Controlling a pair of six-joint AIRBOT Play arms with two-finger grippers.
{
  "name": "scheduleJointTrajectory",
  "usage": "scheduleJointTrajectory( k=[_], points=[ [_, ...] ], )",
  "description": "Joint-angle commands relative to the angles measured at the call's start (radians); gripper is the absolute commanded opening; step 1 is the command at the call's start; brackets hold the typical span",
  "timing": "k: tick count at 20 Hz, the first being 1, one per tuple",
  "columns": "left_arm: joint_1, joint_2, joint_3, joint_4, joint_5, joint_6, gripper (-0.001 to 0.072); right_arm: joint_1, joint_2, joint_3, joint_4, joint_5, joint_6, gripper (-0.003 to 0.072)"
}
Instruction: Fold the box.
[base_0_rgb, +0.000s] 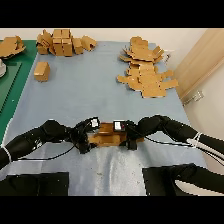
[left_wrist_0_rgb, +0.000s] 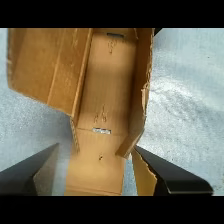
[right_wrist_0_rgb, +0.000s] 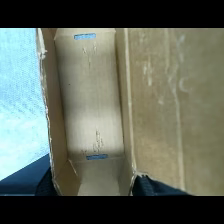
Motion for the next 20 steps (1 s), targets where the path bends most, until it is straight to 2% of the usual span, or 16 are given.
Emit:
scheduleJointTrajectory(
  k=[1, 2, 6, 8, 17, 19, 20],
  points=[
    [-0.006, -0.018, 0.008, 0.000, 0.013, 0.000, 0.0418, 0.000, -0.001, 0.000, 0.000, 0.000, 0.000, 0.0504],
    [-0.006, -0.018, 0.008, 0.000, 0.002, 0.000, 0.0365, 0.000, -0.001, 0.000, 0.000, 0.000, 0.000, 0.0504],
    [-0.015, -0.018, 0.022, 0.000, -0.011, 0.001, 0.0357, 0.000, -0.001, 0.000, 0.000, 0.000, 0.000, 0.0504],
    [-0.020, -0.018, 0.029, 0.000, -0.015, 0.004, 0.0215, 0.000, -0.001, 0.000, 0.000, 0.000, 0.000, 0.0504],
    [-0.025, -0.018, 0.030, 0.000, -0.016, 0.004, 0.0213, 0.000, -0.001, 0.000, 0.000, 0.000, 0.000, 0.0504],
    [-0.025, -0.018, 0.030, 0.000, -0.022, 0.018, 0.0014, 0.000, -0.001, 0.000, 0.000, 0.000, 0.000, 0.0504],
    [-0.030, -0.018, 0.030, 0.000, -0.024, 0.040, 0.0014, 0.000, -0.001, 0.000, 0.000, 0.000, 0.000, 0.0504]
  ],
)
